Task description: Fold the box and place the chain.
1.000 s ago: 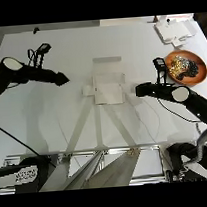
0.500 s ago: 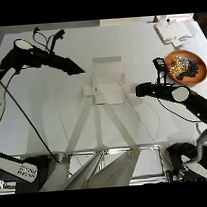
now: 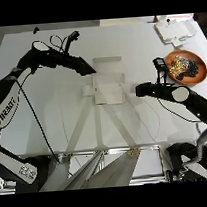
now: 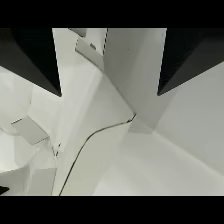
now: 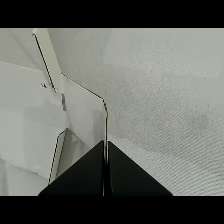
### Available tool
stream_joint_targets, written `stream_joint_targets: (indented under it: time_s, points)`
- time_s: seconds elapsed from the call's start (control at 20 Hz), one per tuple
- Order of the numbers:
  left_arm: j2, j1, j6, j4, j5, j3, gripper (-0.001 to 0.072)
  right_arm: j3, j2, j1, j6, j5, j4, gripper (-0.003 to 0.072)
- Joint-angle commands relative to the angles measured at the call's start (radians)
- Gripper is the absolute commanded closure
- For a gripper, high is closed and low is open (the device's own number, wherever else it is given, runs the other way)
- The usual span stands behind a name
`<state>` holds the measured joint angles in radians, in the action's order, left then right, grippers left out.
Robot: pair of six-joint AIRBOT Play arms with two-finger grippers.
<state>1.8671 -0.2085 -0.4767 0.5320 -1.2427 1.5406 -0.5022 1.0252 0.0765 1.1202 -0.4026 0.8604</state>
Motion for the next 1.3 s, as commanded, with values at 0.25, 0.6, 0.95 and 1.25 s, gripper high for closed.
stream_joint_targets:
  time_s: [0.25,0.6,0.95,1.25]
  points:
    - [0.039,-0.078,0.002,0.001,0.032,0.001,0.0073,0.0,0.0,0.001,0.0,0.0,0.0,0.0676]
    - [0.064,-0.082,0.045,0.021,-0.003,0.001,0.0562,0.0,0.0,0.001,0.0,0.0,0.0,0.0676]
    - [0.063,-0.082,0.164,0.022,-0.017,0.001,0.0702,0.0,0.0,0.001,0.0,0.0,0.0,0.0676]
    - [0.063,-0.079,0.163,0.022,-0.019,0.001,0.0699,0.0,0.0,0.001,0.0,0.0,0.0,0.0676]
